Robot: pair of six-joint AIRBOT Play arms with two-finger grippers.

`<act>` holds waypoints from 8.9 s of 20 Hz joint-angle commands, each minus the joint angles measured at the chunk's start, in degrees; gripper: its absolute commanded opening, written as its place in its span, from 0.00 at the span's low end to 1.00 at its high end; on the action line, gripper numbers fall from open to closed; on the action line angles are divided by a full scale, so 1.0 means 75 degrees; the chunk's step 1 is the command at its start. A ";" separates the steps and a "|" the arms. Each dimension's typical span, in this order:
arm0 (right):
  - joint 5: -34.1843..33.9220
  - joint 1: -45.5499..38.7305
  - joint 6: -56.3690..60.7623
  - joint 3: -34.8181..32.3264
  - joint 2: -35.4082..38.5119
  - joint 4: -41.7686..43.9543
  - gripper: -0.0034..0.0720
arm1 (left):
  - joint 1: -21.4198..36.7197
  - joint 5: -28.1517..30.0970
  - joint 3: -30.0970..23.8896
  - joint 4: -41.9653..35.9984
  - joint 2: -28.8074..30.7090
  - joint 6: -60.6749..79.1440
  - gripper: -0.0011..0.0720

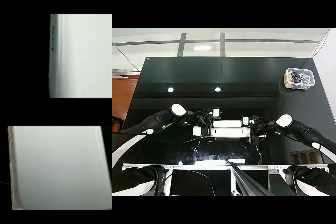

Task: Fold the box and place the chain.

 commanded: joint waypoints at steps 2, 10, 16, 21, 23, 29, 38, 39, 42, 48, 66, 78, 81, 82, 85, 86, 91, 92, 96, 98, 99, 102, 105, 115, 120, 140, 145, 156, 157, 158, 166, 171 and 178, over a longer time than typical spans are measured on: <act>-0.0029 0.0003 0.0017 0.0012 0.0000 0.0152 0.94 | 0.0006 0.0003 -0.0006 0.0003 -0.0006 0.0006 0.06; -0.0050 0.0006 0.0020 0.0012 0.0000 0.0149 0.94 | 0.0006 0.0003 -0.0006 0.0003 -0.0006 0.0006 0.06; -0.0146 0.0169 0.0105 0.0009 0.0000 -0.0035 0.68 | 0.0006 0.0003 -0.0006 0.0000 -0.0006 0.0003 0.06; -0.0280 0.0166 0.0216 0.0009 0.0000 0.0023 0.68 | 0.0096 0.0026 0.0003 -0.0050 0.0254 -0.0408 0.37; -0.0280 0.0166 0.0216 0.0009 0.0000 0.0020 0.68 | 0.0326 0.0009 0.0003 -0.0050 0.0644 -0.0574 0.66; -0.0280 0.0166 0.0216 0.0009 0.0000 0.0020 0.68 | 0.1545 -0.0784 0.0003 0.1341 0.2171 -0.2903 0.95; -0.0280 0.0166 0.0216 0.0009 0.0000 0.0017 0.68 | 0.1195 -0.3080 -0.0615 0.0277 0.2923 -0.6860 0.05; -0.0280 0.0166 0.0216 0.0009 0.0000 0.0020 0.68 | 0.0828 -0.2637 -0.0758 -0.0399 0.2827 -0.6854 0.05; -0.0280 0.0166 0.0216 0.0009 0.0000 0.0017 0.68 | -0.0323 -0.0746 -0.0880 -0.1807 0.2296 -0.6102 0.05; -0.0280 0.0166 0.0213 0.0009 0.0000 0.0017 0.68 | -0.0761 0.2451 -0.0839 -0.3331 0.1719 -0.4590 0.06; -0.0280 0.0166 0.0213 0.0009 0.0000 0.0015 0.68 | -0.0764 0.1967 -0.0667 -0.1778 0.0813 -0.5286 0.05; -0.0277 0.0166 0.0213 0.0009 0.0000 0.0012 0.68 | 0.1577 -0.1338 -0.0743 0.1804 0.2567 -0.3456 0.22; -0.0277 0.0166 0.0213 0.0009 0.0000 0.0012 0.68 | 0.1411 -0.1201 -0.0749 0.1958 0.2492 -0.2430 0.99; -0.0277 0.0166 0.0213 0.0009 0.0000 0.0012 0.68 | 0.1338 -0.1134 -0.0755 0.1999 0.2401 -0.2299 0.98; -0.0277 0.0166 0.0213 0.0009 0.0000 0.0012 0.68 | 0.1026 -0.1128 -0.0758 0.2069 0.1985 -0.0947 0.97; -0.0277 0.0166 0.0213 0.0009 0.0000 0.0012 0.68 | 0.0909 -0.1102 -0.0758 0.1923 0.1804 -0.0609 0.96; -0.0277 0.0166 0.0213 0.0009 0.0000 0.0012 0.68 | 0.0659 -0.0933 -0.0761 0.0755 0.1262 -0.0073 0.85; -0.0277 0.0166 0.0213 0.0009 0.0000 0.0012 0.68 | 0.0659 -0.0909 -0.0761 0.0694 0.1204 -0.0073 0.85; -0.0277 0.0166 0.0213 0.0009 0.0000 0.0012 0.68 | 0.0647 -0.0909 -0.0758 0.0670 0.1084 -0.0073 0.56; -0.0277 0.0166 0.0213 0.0009 0.0000 0.0012 0.68 | 0.0603 -0.0915 -0.0758 0.0627 0.1084 -0.0073 0.37; -0.0277 0.0166 0.0213 0.0009 0.0000 0.0012 0.68 | 0.0562 -0.0947 -0.0758 0.0530 0.1084 -0.0076 0.37; -0.0277 0.0166 0.0213 0.0009 0.0000 0.0012 0.68 | 0.0443 -0.0915 -0.0758 0.0192 0.1081 -0.0052 0.31; -0.0277 0.0166 0.0213 0.0009 0.0000 0.0012 0.68 | 0.0245 -0.0740 -0.0758 0.0044 0.1049 -0.0052 0.31; -0.0277 0.0166 0.0213 0.0009 0.0000 0.0012 0.68 | 0.0006 -0.0545 -0.0758 -0.0638 0.0813 -0.0058 0.32; -0.0277 0.0166 0.0213 0.0009 0.0000 0.0012 0.68 | 0.0006 -0.0562 -0.0758 -0.0638 0.0816 -0.0055 0.35; -0.0277 0.0166 0.0213 0.0009 0.0000 0.0012 0.68 | 0.5278 -0.2865 -0.0825 0.1679 0.1737 -1.1436 0.05; -0.0277 0.0166 0.0213 0.0009 0.0000 0.0009 0.68 | 0.5406 -0.3701 -0.1335 0.0624 0.0542 -1.0902 0.05; -0.0277 0.0166 0.0213 0.0009 0.0000 0.0009 0.68 | 0.3319 -0.2483 -0.1478 -0.0924 -0.0181 -1.0008 0.05; -0.0277 0.0166 0.0213 0.0009 0.0000 0.0012 0.68 | 0.3270 -0.2492 -0.1475 -0.1020 -0.0181 -0.9833 0.05; -0.0277 0.0166 0.0213 0.0009 0.0000 0.0012 0.68 | 0.3261 -0.2585 -0.1475 -0.1218 -0.0181 -0.9544 0.05; -0.0277 0.0166 0.0213 0.0009 0.0000 0.0012 0.68 | 0.3287 -0.2804 -0.1419 -0.1174 0.0399 -0.9250 0.91; -0.0277 0.0166 0.0213 0.0009 0.0000 0.0012 0.68 | 0.3025 -0.2830 -0.1370 -0.1090 0.0848 -0.9256 0.98; -0.0280 0.0166 0.0213 0.0009 0.0000 0.0012 0.68 | 0.1343 -0.1466 -0.0434 0.0670 0.1212 -1.1584 0.98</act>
